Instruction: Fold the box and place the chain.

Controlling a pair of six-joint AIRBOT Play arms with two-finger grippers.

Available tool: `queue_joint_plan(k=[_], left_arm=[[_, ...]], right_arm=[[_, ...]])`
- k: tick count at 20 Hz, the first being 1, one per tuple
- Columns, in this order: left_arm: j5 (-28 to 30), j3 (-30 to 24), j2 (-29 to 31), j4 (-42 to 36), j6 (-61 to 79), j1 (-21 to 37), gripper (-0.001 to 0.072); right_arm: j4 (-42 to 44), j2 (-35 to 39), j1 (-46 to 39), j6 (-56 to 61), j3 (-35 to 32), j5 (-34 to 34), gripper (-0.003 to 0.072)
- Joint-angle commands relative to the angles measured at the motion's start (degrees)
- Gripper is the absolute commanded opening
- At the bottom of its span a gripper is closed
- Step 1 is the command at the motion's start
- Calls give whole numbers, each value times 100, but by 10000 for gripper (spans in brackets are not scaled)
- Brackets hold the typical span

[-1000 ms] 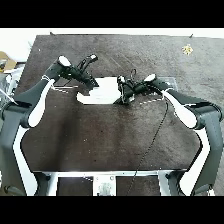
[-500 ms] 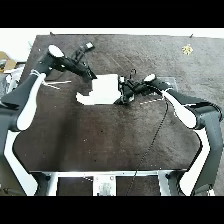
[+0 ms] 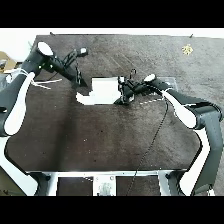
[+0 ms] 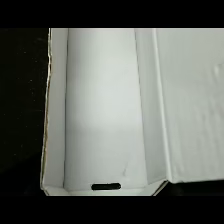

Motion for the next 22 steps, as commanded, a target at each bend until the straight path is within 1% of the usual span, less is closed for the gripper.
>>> queue_joint_plan(k=[1, 2, 3, 4, 5, 7, 10, 12, 14, 16, 17, 18, 19, 22], left_arm=[[297, -839, 24, 214, 892, 11, 139], [428, -1058, 24, 129, 1088, 11, 667], [686, -1193, 26, 114, 1071, 11, 713], [844, -1266, 24, 164, 1176, 11, 713], [881, -1279, 24, 177, 1300, 11, 713], [885, -1279, 24, 90, 1705, -7, 713], [911, -1292, 13, 190, 2035, -203, 711], [1272, -1292, 9, 367, 2013, -367, 710], [1663, -1290, 9, 354, 1919, -437, 711], [1655, -1290, 9, 380, 1781, -442, 708], [1635, -1290, 9, 437, 1705, -442, 655], [1593, -1290, 9, 516, 1668, -442, 544], [1554, -1290, 9, 529, 1668, -442, 477], [1545, -1290, 7, 516, 1668, -442, 478]], right_arm=[[4, -2, 0, 7, 4, -2, 467], [7, -4, 0, 7, 4, -2, 468], [7, -2, 0, 7, 4, 0, 467], [7, -2, 0, 7, 4, 0, 468], [7, -2, 0, 7, 4, 0, 468], [4, -2, 0, 7, 2, -2, 468], [4, -2, 0, 7, 2, 0, 467], [7, -4, 0, 7, 4, -2, 468], [7, -4, 0, 7, 2, -2, 468], [7, -4, 0, 7, 2, 0, 467], [4, -4, 0, 7, 2, 0, 468], [7, -4, 0, 7, 4, 0, 468], [7, -2, 0, 7, 4, -2, 467], [4, -4, 0, 7, 2, 0, 467]])
